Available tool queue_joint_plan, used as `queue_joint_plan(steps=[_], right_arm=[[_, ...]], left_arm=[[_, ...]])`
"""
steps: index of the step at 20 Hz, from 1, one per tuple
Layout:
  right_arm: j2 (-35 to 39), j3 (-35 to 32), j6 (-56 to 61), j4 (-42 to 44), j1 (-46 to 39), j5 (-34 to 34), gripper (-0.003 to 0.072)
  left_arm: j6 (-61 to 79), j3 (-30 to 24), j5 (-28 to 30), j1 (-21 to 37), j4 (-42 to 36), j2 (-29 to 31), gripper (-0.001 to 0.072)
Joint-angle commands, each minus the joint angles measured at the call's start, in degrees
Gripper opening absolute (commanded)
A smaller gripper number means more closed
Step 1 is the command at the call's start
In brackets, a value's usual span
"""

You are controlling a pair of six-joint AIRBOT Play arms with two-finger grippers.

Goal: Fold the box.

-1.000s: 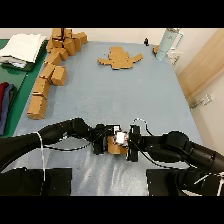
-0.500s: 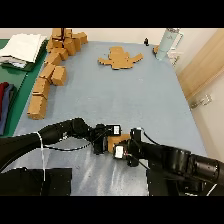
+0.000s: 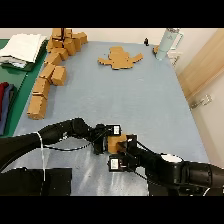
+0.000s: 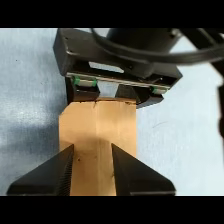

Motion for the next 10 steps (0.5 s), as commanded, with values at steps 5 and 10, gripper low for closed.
queue_joint_plan(steps=[5,10], right_arm=[[-1.7,0.0,0.8,-4.4,0.3,1.1,0.0528],[-3.3,0.0,0.8,-6.4,0.2,1.6,0.0523]], left_arm=[[0.0,0.0,0.0,0.0,0.0,0.0,0.0513],[0.0,0.0,0.0,0.0,0.0,0.0,0.0513]])
